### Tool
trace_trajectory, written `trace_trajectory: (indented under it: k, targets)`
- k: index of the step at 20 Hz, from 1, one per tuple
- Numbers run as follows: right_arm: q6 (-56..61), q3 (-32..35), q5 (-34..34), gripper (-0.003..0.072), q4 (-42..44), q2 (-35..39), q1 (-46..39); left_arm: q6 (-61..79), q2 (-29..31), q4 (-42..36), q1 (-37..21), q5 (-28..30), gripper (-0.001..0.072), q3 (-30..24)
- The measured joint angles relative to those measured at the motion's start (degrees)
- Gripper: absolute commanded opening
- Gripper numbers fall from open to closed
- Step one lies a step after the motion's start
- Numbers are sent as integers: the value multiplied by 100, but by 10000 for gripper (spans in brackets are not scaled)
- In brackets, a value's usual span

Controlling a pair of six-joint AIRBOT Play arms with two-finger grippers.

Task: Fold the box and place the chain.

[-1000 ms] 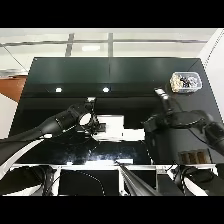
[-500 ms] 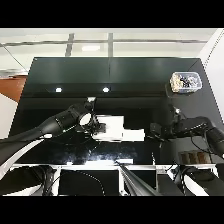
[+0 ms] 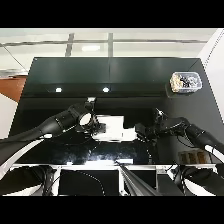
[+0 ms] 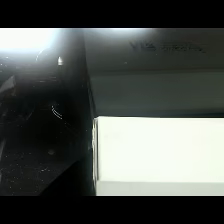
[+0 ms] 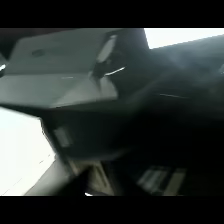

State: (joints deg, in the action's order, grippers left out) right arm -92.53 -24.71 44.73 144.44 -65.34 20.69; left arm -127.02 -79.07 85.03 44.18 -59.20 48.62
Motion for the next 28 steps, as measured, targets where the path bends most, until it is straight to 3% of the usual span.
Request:
trace_trajectory:
  k: [1,6,11,13,21,28]
  targets:
    - [-37,-120,103,622,0,-26,31,22,0,-2,-2,-2,26,0]
    - [-136,-811,894,616,-323,-74,98,63,0,-17,-2,-7,26,0]
    - [-72,-1266,1246,593,-352,-85,177,72,0,-22,-4,-9,27,-2]
    - [26,-1327,1200,489,-372,-85,308,81,0,-24,-4,-9,26,0]
    - [1023,-1427,223,474,-804,-92,1307,81,0,-24,-4,-7,26,-2]
    - [2911,-1902,103,473,-2579,-103,2024,81,-2,-26,-4,-4,27,-2]
